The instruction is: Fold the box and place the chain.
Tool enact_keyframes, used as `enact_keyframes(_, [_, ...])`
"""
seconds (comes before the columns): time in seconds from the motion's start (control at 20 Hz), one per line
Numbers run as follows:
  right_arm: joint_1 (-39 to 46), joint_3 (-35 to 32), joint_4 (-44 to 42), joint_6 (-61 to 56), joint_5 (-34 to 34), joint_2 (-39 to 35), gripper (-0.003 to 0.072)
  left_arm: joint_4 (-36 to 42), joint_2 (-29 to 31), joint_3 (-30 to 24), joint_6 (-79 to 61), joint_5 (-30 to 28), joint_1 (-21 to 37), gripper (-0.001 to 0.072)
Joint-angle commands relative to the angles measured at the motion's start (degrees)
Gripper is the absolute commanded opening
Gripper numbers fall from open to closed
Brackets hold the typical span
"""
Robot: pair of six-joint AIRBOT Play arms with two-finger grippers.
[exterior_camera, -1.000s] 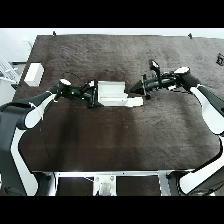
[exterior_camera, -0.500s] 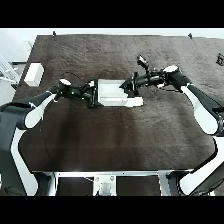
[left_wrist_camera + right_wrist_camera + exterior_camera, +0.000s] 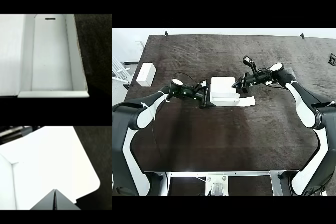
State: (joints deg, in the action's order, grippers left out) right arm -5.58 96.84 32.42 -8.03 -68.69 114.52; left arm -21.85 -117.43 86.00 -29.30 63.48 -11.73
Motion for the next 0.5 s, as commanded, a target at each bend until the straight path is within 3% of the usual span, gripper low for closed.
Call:
enact_keyframes(0.0, [-0.2, 0.8, 1.7, -1.5, 0.1, 1.5, 0.0009, 0.0, 0.0, 0.0, -0.1, 0.0, 0.0, 0.0354])
enact_keyframes(0.45, [-2.1, 2.4, 5.5, -2.1, -0.1, 1.4, 0.0009, 0.0, 0.0, 0.0, -0.1, 0.0, 0.0, 0.0354])
